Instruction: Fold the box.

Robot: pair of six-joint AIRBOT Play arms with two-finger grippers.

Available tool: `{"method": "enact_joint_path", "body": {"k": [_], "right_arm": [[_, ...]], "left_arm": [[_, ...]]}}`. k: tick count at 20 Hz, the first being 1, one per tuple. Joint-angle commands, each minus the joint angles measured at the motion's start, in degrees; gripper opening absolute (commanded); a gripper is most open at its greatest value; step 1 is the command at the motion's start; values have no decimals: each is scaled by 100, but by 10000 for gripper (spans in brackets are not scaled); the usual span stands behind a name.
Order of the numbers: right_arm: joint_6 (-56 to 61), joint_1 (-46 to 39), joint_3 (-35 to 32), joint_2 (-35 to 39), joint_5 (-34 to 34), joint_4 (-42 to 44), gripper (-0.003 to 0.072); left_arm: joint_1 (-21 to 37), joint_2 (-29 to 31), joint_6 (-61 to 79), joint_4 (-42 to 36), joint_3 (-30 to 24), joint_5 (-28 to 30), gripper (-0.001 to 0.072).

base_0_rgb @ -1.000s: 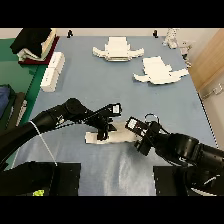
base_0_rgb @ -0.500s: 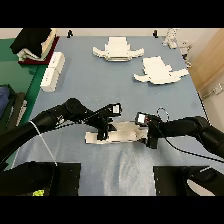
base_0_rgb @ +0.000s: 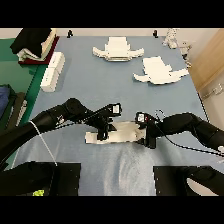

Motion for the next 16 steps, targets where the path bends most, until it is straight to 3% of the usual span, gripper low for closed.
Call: {"method": "enact_joint_path", "body": {"k": [1,7,11,16], "right_arm": [[-79,-15,0,-57,-400,70,720],[-70,-15,-7,-101,-498,188,720],[-70,-15,-4,-98,476,-11,720],[-61,-26,7,-48,551,-83,720]], "left_arm": [[0,-2,0,2,0,2,16],[0,-2,0,2,0,0,16],[0,-2,0,2,0,2,16],[-2,-2,0,2,0,2,16]]}}
